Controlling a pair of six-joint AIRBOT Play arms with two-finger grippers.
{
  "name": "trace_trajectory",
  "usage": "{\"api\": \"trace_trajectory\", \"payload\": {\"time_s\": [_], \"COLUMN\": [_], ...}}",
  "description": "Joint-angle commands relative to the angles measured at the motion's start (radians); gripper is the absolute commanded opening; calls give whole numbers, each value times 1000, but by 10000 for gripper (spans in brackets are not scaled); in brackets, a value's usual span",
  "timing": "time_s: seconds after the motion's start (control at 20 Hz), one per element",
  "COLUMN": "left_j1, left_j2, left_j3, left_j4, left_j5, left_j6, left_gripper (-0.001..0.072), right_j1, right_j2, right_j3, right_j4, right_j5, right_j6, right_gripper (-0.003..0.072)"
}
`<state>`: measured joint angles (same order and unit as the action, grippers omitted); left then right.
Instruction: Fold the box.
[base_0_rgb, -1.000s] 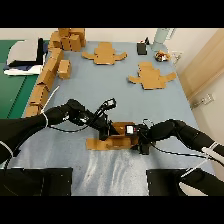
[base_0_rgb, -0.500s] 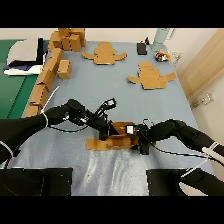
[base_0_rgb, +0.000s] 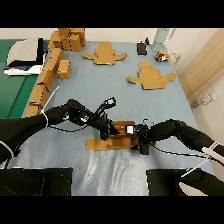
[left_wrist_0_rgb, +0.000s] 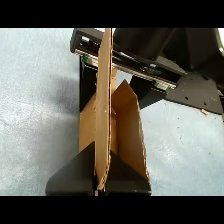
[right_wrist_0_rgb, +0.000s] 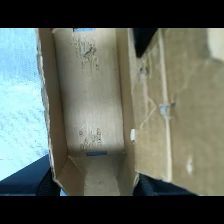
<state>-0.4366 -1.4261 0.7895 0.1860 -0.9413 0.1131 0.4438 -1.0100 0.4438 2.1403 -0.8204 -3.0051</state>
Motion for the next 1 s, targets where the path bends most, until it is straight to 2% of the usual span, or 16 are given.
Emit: {"api": "trace_trajectory", "payload": {"time_s": [0.0,0.05,0.1,0.15,0.2,0.3,0.4,0.5,0.6,0.7,0.75,0.8,0.85,0.95], "left_j1": [0,0,1,2,5,10,24,55,93,122,127,126,122,93], "left_j2": [0,0,0,1,1,3,21,65,136,205,230,251,265,269], "left_j3": [1,1,1,1,1,1,2,2,2,1,1,1,1,1], "left_j4": [-6,-6,-6,-6,-6,-3,32,133,302,458,511,543,540,449], "left_j5": [-1,-1,-2,0,0,-2,-2,-3,-13,-61,-97,-145,-197,-255], "left_j6": [-10,-27,-38,-56,-80,-128,-179,-292,-498,-772,-915,-1038,-1106,-1211], "left_gripper": [19,20,77,363,512,557,558,558,559,556,465,175,17,17], "right_j1": [0,0,0,0,0,0,0,0,0,0,0,0,0,0], "right_j2": [0,0,0,0,0,0,0,0,0,0,0,0,0,0], "right_j3": [0,0,0,0,0,0,0,0,0,0,0,0,0,0], "right_j4": [0,0,-1,-1,-1,-1,-2,-5,-5,-5,-5,-5,-6,-9], "right_j5": [0,0,0,0,0,0,0,0,0,0,0,0,0,0], "right_j6": [0,0,0,0,0,0,0,0,0,0,0,0,0,0], "right_gripper": [472,471,472,471,471,471,471,471,471,471,471,471,472,471]}}
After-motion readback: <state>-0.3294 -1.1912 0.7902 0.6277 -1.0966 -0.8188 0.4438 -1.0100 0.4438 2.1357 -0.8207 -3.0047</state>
